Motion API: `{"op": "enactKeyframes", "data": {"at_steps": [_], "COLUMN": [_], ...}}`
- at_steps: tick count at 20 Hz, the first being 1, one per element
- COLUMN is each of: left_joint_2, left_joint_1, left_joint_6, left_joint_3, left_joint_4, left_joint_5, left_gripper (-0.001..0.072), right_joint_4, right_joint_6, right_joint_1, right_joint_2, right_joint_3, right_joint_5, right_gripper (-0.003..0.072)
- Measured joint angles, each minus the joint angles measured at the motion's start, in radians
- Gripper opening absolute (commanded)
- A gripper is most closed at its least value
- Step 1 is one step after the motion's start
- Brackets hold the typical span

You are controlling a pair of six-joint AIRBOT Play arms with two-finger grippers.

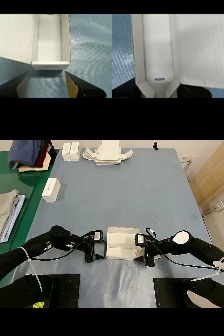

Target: Fold the box.

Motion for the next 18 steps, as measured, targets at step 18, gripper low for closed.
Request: {"op": "enactKeyframes", "data": {"at_steps": [18], "left_joint_2": [0.000], "left_joint_1": [-0.130], "left_joint_6": [-0.101], "left_joint_3": [-0.003], "left_joint_4": [-0.007], "left_joint_5": [0.133], "left_gripper": [0.0697], "right_joint_4": [0.000], "right_joint_6": [0.000], "right_joint_1": [0.000], "right_joint_2": [0.000], "right_joint_3": [0.000], "right_joint_5": [0.000], "right_gripper": [0.0513]}}
